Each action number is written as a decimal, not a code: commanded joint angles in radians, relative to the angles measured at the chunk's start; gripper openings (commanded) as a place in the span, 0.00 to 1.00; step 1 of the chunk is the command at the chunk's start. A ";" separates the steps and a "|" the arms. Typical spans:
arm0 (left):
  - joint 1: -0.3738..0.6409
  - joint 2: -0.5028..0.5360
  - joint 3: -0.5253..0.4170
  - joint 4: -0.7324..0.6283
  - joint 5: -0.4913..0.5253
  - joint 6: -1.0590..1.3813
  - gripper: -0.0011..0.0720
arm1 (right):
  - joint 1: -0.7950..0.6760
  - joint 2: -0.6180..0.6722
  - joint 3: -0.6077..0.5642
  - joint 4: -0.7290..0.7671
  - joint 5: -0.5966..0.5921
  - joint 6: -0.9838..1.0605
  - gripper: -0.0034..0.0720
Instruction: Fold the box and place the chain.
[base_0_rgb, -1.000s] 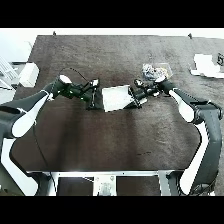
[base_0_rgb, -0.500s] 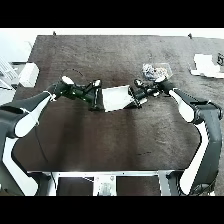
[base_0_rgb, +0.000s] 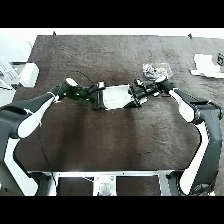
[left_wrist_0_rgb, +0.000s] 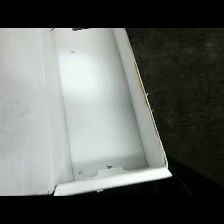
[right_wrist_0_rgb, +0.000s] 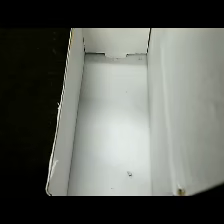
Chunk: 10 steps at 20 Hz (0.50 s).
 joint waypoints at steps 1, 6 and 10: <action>-0.001 -0.006 0.001 -0.016 0.079 0.011 1.00 | 0.001 0.000 0.000 -0.006 0.012 -0.003 0.43; 0.014 -0.032 0.005 -0.121 0.065 0.095 1.00 | 0.001 0.000 0.001 -0.006 0.012 -0.003 0.43; 0.014 -0.042 0.006 -0.160 0.053 0.150 1.00 | 0.001 0.000 0.001 -0.006 0.012 -0.003 0.43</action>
